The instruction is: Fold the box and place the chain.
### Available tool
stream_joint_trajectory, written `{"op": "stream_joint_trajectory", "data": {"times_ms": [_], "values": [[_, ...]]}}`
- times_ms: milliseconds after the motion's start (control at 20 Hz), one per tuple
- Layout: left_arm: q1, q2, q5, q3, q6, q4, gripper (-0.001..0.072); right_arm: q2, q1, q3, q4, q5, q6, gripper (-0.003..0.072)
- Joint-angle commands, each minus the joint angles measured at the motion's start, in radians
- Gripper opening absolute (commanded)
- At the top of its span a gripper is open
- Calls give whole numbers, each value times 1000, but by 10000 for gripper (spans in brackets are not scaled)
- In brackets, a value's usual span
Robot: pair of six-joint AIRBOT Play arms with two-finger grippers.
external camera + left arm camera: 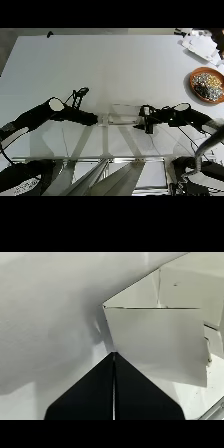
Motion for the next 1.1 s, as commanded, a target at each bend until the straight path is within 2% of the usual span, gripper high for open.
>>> {"op": "stream_joint_trajectory", "data": {"times_ms": [0, 150, 300, 350, 450, 650, 700, 750, 800, 900, 1000, 1050], "values": [[-3, 10, 3, 1, 40, -80, 4, 0, 1, 0, 1, 0, 0, 418], [-3, 10, -9, 1, 117, -180, 6, 0, 1, 0, 1, 0, 0, 418], [-3, 10, -27, 4, 140, -209, 15, 0, 1, 0, 1, 0, 0, 418], [-3, 11, -32, 4, 140, -211, 27, 0, 1, 0, 1, 0, 0, 418], [-3, 11, -42, 4, 141, -211, 113, 0, 1, 0, 1, 0, 0, 418], [-8, 11, -41, 4, 143, -215, 170, 0, 1, 0, 1, 0, 0, 418], [-12, 10, -40, 4, 155, -219, 254, 0, 1, 0, 1, 0, 0, 418], [-20, 10, -36, 6, 160, -217, 405, 0, 1, 0, 1, 0, 0, 418], [-26, 10, -32, 10, 160, -217, 474, 0, 1, 0, 1, 0, 0, 418], [-36, 10, -21, 24, 159, -217, 476, 0, 1, 0, 1, 0, 0, 418], [-49, 10, -1, 40, 158, -207, 537, 0, 1, 0, 1, 0, 0, 418], [-55, 8, 3, 50, 154, -185, 537, 0, 1, 0, 1, 0, 0, 418]]}}
